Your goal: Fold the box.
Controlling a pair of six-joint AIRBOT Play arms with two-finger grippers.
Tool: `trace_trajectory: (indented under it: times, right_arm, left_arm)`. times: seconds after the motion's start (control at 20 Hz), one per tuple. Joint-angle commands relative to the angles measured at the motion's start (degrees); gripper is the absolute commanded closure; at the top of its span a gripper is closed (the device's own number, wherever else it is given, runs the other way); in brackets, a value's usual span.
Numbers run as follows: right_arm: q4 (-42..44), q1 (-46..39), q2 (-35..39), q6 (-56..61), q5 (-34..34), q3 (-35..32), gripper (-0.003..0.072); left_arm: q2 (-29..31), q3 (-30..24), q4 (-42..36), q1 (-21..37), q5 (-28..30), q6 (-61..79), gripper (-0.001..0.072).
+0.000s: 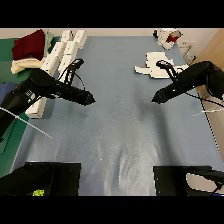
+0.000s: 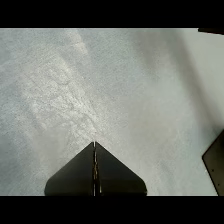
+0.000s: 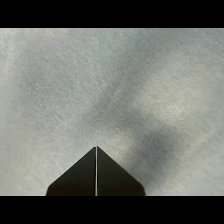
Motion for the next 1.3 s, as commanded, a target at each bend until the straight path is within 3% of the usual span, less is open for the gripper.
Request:
trace_trajectory:
  times: [0.0, 0.3, 0.45, 0.55, 0.6, 0.65, 0.75, 0.85, 0.9, 0.95, 1.1, 1.25]
  right_arm:
    - [0.00, 0.02, -0.02, 0.00, 0.00, 0.04, 0.0681]
    - [2.03, 0.02, -0.02, 1.14, -0.20, 0.02, 0.0681]
    - [8.96, 0.09, -0.04, 12.00, 0.63, 0.02, 0.0681]
    - [5.53, 0.28, -0.09, 23.82, 6.75, 0.15, 0.0680]
    - [-0.22, -0.35, -0.17, 30.32, 11.37, 1.11, 0.0678]
    - [-6.78, -1.70, -0.76, 36.15, 14.80, 3.45, 0.0658]
    - [-15.98, -7.04, -5.14, 40.39, 15.76, 12.92, 0.0458]
    - [-16.87, -14.47, -13.79, 40.39, 11.43, 25.99, 0.0452]
    - [-15.98, -17.86, -18.75, 40.39, 9.16, 32.39, 0.0369]
    - [-13.94, -21.07, -24.44, 40.39, 7.10, 39.12, 0.0301]
    - [0.57, -28.55, -38.82, 40.35, 6.91, 53.13, 0.0302]
    - [13.07, -32.85, -46.47, 39.43, 13.40, 55.98, 0.0302]
  left_arm:
    - [0.04, 0.04, 0.02, 0.00, 0.00, 0.02, 0.0698]
    - [0.04, 0.04, 0.02, 0.00, 0.00, 0.02, 0.0698]
    - [0.04, 0.04, 0.02, 0.00, 0.00, 0.02, 0.0697]
    - [0.04, 0.04, 0.02, 0.00, 0.02, 0.02, 0.0698]
    - [0.04, 0.04, 0.02, 0.00, 0.02, 0.02, 0.0698]
    - [0.04, 0.04, 0.02, 0.00, 0.00, 0.02, 0.0698]
    - [0.04, 0.04, 0.02, 0.00, 0.02, 0.02, 0.0698]
    - [0.04, 0.04, 0.02, 0.00, 0.00, 0.02, 0.0698]
    - [0.04, 0.04, 0.02, 0.00, 0.00, 0.02, 0.0698]
    - [0.04, 0.04, 0.02, 0.00, 0.02, 0.02, 0.0698]
    - [0.04, 0.04, 0.02, 0.00, 0.00, 0.02, 0.0698]
    - [0.04, 0.04, 0.02, 0.00, 0.02, 0.02, 0.0697]
